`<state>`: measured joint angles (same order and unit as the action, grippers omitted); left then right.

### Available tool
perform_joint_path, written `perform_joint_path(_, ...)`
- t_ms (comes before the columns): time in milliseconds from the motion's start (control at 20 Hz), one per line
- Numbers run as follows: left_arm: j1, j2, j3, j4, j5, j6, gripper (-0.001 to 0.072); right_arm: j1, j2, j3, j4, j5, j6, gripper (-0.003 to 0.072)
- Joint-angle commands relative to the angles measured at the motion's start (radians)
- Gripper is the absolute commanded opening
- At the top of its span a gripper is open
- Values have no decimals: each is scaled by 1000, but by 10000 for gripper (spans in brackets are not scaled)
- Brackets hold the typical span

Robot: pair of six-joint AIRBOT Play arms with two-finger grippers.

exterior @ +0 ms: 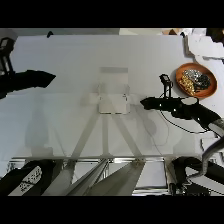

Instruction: Fold the box and place the chain.

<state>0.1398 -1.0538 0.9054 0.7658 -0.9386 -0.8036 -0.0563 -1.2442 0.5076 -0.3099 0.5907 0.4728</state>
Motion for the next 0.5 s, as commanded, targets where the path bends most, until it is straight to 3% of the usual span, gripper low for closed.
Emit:
perform_joint_path(0,-90,-179,187,3,-154,75,362,1,0,0,0,0,0,12)
perform_joint_path(50,-126,-231,238,22,-180,99,372,1,0,0,0,0,0,12)
perform_joint_path(200,-237,-396,380,108,-224,112,658,1,0,0,0,0,0,12)
perform_joint_path(450,-329,-662,599,105,-273,122,673,1,0,0,0,0,0,12)
